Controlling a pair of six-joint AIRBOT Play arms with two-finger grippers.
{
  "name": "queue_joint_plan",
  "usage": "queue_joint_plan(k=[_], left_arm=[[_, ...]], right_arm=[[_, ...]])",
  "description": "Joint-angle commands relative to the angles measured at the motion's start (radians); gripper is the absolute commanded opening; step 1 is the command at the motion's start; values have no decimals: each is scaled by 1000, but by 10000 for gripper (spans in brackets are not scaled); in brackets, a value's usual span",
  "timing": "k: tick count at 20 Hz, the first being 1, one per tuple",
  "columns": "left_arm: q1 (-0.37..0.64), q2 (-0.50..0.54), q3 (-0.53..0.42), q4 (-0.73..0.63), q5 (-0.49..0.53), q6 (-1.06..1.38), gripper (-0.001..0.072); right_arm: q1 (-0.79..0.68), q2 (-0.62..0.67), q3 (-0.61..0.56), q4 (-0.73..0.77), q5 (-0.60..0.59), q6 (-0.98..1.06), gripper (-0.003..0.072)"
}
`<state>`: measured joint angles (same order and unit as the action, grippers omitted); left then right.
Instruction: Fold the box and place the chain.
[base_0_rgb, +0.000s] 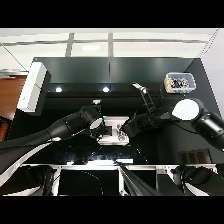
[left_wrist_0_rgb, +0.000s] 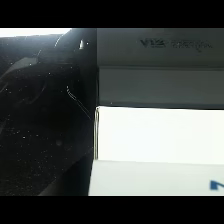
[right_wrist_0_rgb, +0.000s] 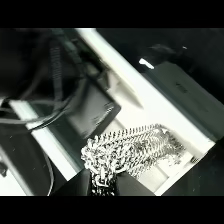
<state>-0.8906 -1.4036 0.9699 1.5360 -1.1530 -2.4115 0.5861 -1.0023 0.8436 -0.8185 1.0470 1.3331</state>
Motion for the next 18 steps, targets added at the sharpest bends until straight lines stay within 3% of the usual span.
queue_joint_plan(k=[1,2,3,4,8,14,15,17,18], left_arm=[[1,0,0,0,-2,0,25],[0,0,0,-1,-9,0,24],[1,0,0,-1,-10,0,24],[1,0,0,0,-8,0,24],[1,0,0,2,9,1,25],[1,0,24,1,0,-1,45],[1,0,35,1,-1,0,144],[1,0,71,14,-32,7,452],[1,1,93,33,-68,39,511]], right_arm=[[6,-56,-32,-2,-83,7,13],[6,-63,-32,-2,-72,10,16],[6,-62,-31,-1,-47,10,124],[1,-61,-31,-4,-16,9,376],[-93,-9,5,-91,85,9,400],[-373,225,31,-167,193,9,400],[-398,242,31,-166,211,9,399],[-420,260,31,-166,228,9,400],[-420,261,31,-166,229,10,399]])
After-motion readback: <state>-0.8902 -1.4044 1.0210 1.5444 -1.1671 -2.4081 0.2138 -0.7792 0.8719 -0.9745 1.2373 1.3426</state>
